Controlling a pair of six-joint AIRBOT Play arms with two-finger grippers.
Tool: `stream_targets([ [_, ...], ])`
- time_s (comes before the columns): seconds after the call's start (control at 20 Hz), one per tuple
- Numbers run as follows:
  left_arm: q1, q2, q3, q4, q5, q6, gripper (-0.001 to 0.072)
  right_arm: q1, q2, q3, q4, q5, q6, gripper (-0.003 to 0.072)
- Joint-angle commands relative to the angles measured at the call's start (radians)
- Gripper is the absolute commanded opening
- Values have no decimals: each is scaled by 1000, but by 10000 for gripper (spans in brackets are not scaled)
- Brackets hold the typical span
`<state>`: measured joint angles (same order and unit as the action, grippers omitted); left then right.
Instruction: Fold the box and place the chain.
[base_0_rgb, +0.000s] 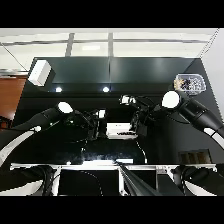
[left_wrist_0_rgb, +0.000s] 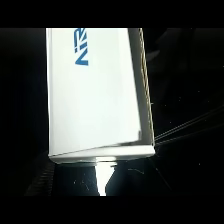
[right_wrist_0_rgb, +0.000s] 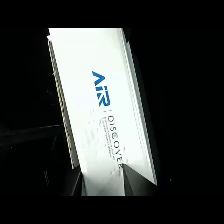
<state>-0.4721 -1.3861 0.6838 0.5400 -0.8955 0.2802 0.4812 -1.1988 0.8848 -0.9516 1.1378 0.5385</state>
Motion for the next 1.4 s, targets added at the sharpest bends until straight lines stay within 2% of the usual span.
stream_targets([
  [0.0, 0, -1, 0, 0, -1, 0, 374, 1, 1, 0, -2, 6, 0, 267],
  [1.25, 0, -1, 0, 1, -1, 0, 374, 1, -2, -31, -2, 7, 0, 270],
  [1.3, 0, -1, 0, 0, -1, 0, 375, 1, -2, -31, -2, 7, 0, 345],
  [1.35, 0, -1, 0, 0, -1, 0, 374, 1, -2, -31, -2, 6, 0, 377],
])
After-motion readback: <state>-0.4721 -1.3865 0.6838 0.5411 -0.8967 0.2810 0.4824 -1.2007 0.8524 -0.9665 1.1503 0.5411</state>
